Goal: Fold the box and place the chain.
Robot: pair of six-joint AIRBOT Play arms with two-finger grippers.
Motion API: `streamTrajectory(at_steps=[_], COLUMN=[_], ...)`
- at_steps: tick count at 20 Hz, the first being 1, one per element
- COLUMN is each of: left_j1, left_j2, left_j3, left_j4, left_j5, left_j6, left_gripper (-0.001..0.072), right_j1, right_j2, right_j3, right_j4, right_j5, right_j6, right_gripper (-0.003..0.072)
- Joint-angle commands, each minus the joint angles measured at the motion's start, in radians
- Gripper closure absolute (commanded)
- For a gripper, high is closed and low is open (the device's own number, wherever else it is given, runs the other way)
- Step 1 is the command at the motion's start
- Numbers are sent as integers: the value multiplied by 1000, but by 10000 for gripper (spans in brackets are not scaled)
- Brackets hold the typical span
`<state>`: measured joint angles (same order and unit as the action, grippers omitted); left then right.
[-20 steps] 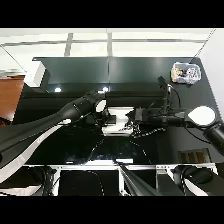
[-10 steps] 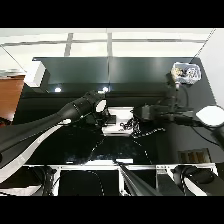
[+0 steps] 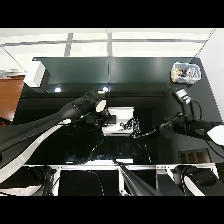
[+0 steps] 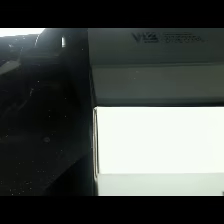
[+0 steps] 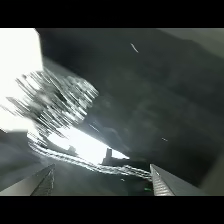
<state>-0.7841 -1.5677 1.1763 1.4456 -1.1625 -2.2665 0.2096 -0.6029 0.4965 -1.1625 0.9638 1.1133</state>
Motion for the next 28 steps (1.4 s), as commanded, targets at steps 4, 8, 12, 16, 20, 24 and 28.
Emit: streamTrajectory(at_steps=[4, 8, 12, 16, 20, 24, 28], left_j1=[1, 3, 3, 3, 3, 3, 3], left_j2=[0, 0, 0, 0, 0, 0, 0], left_j3=[0, 0, 0, 0, 0, 0, 0], left_j4=[0, 1, 0, 0, 0, 0, 0], left_j5=[2, 2, 3, 2, 2, 2, 3], left_j6=[0, 0, 0, 0, 0, 0, 0], left_gripper=[676, 676, 676, 676, 676, 676, 676], right_j1=[57, 59, 56, 57, 117, 114, 97], right_j2=[-284, -394, -411, -453, -454, -462, -462], right_j3=[-59, -37, -11, -11, -11, -11, -11], right_j4=[206, 308, 387, 404, 411, 410, 436], right_j5=[-134, -117, -114, -123, -296, -269, -257], right_j6=[-828, -1043, -1104, -1160, -1159, -1160, -1236], right_gripper=[-20, -15, -15, -15, -14, -15, -15])
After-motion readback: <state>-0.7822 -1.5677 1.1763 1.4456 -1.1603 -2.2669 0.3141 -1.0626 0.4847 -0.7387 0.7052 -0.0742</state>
